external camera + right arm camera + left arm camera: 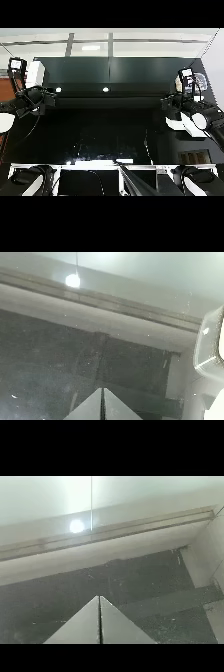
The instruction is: Fold the box and place the chain.
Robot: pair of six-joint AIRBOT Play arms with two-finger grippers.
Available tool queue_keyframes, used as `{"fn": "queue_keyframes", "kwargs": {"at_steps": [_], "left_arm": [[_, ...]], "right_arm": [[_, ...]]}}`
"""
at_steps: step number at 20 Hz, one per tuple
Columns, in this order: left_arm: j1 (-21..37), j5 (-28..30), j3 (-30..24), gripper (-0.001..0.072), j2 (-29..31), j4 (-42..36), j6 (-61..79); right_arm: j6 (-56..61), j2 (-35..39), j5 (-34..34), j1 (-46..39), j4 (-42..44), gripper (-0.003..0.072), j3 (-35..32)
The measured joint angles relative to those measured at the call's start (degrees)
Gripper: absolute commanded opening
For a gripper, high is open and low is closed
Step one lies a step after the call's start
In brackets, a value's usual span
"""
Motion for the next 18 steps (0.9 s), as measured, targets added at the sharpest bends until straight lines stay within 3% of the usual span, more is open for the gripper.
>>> {"fn": "queue_keyframes", "kwargs": {"at_steps": [13, 18], "left_arm": [[0.0, 0.07, 0.0, 0.0026, 0.0, 0.0, 0.0], [0.0, 4.26, -0.02, 0.0026, -0.44, 0.0, -0.02]], "right_arm": [[0.0, 0.0, 0.0, 0.0, 0.0, 0.001, 0.0], [0.02, 0.0, -0.17, 0.0, 1.25, 0.001, 0.0]]}}
